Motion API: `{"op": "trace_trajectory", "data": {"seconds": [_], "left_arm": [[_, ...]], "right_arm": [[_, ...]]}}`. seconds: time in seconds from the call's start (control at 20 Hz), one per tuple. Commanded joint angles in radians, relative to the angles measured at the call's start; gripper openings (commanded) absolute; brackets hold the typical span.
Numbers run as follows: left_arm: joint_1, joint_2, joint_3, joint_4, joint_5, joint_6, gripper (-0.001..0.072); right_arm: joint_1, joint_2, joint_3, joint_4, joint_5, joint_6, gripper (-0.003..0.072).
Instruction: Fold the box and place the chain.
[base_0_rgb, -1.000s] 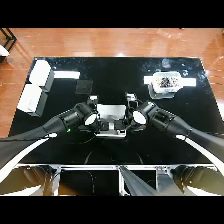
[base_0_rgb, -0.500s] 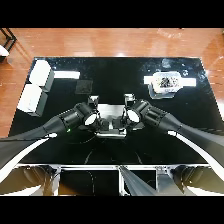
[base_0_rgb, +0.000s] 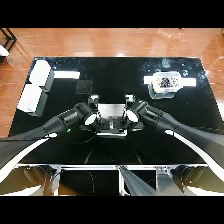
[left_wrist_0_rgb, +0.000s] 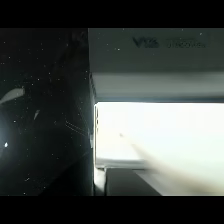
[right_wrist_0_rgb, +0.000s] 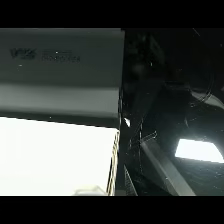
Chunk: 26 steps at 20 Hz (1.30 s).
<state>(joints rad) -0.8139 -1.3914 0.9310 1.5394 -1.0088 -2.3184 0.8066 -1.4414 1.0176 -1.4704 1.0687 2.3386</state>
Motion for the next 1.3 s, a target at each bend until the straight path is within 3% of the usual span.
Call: {"op": "trace_trajectory", "data": {"seconds": [0.0,0.2,0.25,0.3,0.4,0.9,0.95,1.0,1.25], "left_arm": [[0.000,0.000,0.000,0.000,0.002,0.000,0.0021],[0.000,0.000,0.000,0.000,-0.007,0.000,0.0021],[0.000,0.000,0.000,0.000,-0.009,0.000,0.0021],[0.000,0.000,0.000,0.000,-0.010,0.000,0.0021],[0.000,0.000,0.000,0.000,-0.013,0.000,0.0021],[0.000,0.000,0.000,-0.001,-0.017,0.000,0.0021],[0.000,0.000,0.000,-0.001,-0.017,0.000,0.0021],[0.000,0.000,0.000,-0.001,-0.017,0.000,0.0021],[0.000,0.000,0.000,-0.004,-0.017,0.000,0.0021]], "right_arm": [[0.000,-0.001,0.001,0.000,0.001,0.020,0.0303],[0.000,-0.001,0.001,0.004,0.008,0.030,0.0301],[0.000,-0.001,0.001,0.004,0.008,0.020,0.0096],[0.003,-0.001,0.002,0.004,0.008,0.007,0.0047],[0.006,-0.001,0.002,0.004,0.005,0.006,0.0023],[0.006,0.000,0.006,0.003,0.006,0.001,0.0034],[0.006,0.001,0.006,0.004,0.009,0.002,0.0235],[0.006,0.002,0.006,0.003,0.016,0.001,0.0314],[0.006,0.002,0.006,0.005,0.036,0.001,0.0273]]}}
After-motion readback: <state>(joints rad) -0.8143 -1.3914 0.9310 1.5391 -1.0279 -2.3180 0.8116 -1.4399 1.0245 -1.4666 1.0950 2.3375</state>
